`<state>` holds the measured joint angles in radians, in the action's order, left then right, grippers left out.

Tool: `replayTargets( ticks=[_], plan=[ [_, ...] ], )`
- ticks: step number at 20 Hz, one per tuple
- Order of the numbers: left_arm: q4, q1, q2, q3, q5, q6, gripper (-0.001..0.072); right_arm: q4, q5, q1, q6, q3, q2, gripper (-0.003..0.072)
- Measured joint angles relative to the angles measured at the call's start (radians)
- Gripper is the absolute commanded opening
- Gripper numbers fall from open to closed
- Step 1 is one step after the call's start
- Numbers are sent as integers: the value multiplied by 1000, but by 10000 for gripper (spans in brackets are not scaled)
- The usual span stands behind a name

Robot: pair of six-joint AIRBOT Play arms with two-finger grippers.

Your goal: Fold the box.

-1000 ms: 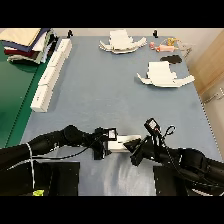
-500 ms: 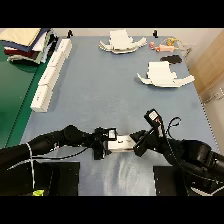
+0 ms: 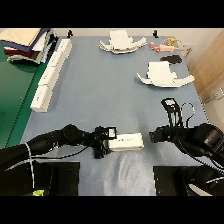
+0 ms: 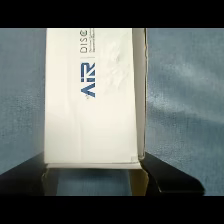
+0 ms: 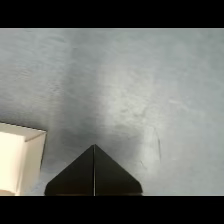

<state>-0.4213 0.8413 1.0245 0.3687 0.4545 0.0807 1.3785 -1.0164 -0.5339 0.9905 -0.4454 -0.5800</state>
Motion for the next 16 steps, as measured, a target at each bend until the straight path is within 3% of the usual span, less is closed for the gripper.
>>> replayTargets(
  ticks=[3,5,11,13,16],
  plan=[
    [-68,-65,-84,3,10,-137,404,6,-27,11,-38,-5,-13,0],
    [-210,-148,-172,5,64,-318,404,4,-32,14,-51,-7,-22,0],
    [-784,-555,-528,5,442,-941,404,-29,8,16,-64,-8,-36,-1],
    [-874,-697,-642,7,566,-1018,404,-37,31,17,-66,-8,-37,0],
    [-946,-887,-758,10,655,-1075,404,-45,66,17,-66,-8,-38,0]
  ],
)
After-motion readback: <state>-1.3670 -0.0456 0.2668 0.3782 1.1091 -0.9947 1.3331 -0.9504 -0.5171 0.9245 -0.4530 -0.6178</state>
